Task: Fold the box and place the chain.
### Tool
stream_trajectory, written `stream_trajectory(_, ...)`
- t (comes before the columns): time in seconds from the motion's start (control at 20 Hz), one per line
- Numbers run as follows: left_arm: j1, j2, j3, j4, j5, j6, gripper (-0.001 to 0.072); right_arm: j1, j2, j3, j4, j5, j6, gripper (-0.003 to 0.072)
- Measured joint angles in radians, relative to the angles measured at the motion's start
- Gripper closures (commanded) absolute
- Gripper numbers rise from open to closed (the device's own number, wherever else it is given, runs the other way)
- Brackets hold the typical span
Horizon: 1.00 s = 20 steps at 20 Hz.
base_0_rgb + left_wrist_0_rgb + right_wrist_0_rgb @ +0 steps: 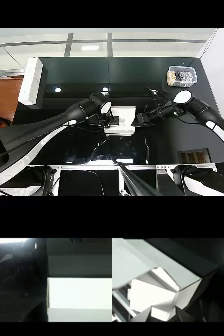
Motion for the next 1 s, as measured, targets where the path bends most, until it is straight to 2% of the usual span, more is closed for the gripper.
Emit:
stream_trajectory(0.6,0.0,0.0,0.0,0.001,0.0,0.003,0.0684,0.187,-0.025,0.061,-0.266,-0.135,0.409,0.0375)
stream_trajectory(1.0,0.0,0.0,0.0,0.001,0.001,0.002,0.0685,0.315,-0.091,0.14,-0.496,-0.1,0.724,0.0384)
